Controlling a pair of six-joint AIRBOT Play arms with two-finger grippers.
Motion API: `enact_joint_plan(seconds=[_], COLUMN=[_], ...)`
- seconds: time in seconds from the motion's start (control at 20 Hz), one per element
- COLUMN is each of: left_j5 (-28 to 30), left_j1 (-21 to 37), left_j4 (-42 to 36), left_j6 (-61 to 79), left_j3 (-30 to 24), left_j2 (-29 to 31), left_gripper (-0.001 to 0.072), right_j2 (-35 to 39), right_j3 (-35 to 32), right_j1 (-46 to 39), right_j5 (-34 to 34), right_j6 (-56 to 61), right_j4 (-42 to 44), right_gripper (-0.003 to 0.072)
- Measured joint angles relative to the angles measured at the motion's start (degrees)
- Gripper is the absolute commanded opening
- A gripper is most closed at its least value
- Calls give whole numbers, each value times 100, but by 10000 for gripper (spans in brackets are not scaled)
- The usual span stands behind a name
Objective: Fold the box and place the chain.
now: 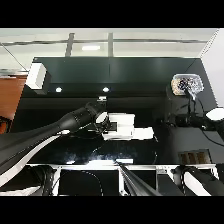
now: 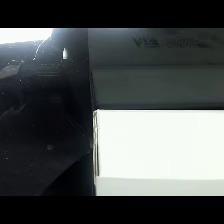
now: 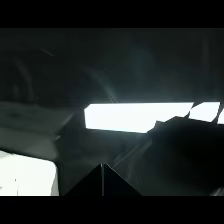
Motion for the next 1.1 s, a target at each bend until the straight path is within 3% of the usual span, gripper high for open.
enact_joint_plan(seconds=[0.25,0.55,0.6,0.65,0.7,1.1], left_j5=[2,0,0,0,0,0], left_j1=[0,0,0,0,0,0], left_j4=[0,0,0,0,0,0], left_j6=[-11,-11,-9,-9,-9,-7], left_j3=[0,0,0,0,0,0], left_j2=[0,-2,-2,-2,-2,-2], left_gripper=[29,29,29,29,29,29], right_j2=[-802,-1346,-1375,-1388,-1408,-1412], right_j3=[-302,-205,-107,-7,98,992], right_j1=[428,1056,1088,1113,1128,629], right_j5=[551,839,933,1027,1158,1971], right_j6=[-131,-1231,-1362,-1453,-1530,-1580], right_j4=[743,1886,1987,2052,2111,1768], right_gripper=[12,13,32,242,400,377])
